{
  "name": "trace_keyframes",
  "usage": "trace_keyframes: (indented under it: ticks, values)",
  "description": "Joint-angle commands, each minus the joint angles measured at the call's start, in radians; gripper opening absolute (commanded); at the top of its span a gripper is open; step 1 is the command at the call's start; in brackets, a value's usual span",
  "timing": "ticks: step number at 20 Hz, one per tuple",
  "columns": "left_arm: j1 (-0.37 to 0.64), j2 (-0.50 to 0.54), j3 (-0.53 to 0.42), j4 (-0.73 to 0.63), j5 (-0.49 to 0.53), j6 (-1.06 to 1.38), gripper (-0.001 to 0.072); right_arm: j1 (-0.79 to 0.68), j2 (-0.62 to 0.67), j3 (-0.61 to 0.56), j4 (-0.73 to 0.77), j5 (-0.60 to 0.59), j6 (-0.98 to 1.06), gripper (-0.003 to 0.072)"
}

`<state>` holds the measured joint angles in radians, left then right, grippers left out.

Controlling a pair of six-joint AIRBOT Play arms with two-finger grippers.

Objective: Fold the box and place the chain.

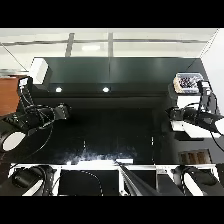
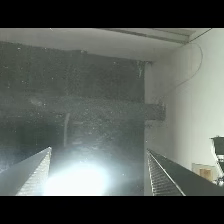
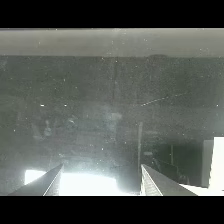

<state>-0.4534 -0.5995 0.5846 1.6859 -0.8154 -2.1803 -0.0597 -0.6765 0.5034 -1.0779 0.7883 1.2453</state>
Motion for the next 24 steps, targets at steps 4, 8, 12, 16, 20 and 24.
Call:
trace_keyframes:
  ticks: [4,8,12,16,20,24]
  values:
    - [0.000,0.001,0.000,0.000,0.000,0.000,0.0702,-0.001,0.000,0.001,0.000,0.000,0.000,0.0551]
    - [0.000,0.001,0.000,0.000,0.000,0.000,0.0702,-0.001,0.001,0.001,0.000,0.000,0.000,0.0551]
    - [0.000,0.001,0.000,0.000,0.000,0.000,0.0702,0.000,0.000,0.001,0.061,-0.033,0.001,0.0551]
    - [0.000,0.001,0.000,0.000,0.000,0.000,0.0702,0.000,0.000,0.001,0.146,-0.047,0.001,0.0551]
    - [0.000,-0.006,0.000,0.044,0.120,0.000,0.0702,-0.001,0.000,0.001,0.146,-0.209,0.001,0.0551]
    - [0.000,-0.029,0.000,0.089,0.265,0.000,0.0702,0.000,0.000,0.001,0.230,-0.305,0.001,0.0551]
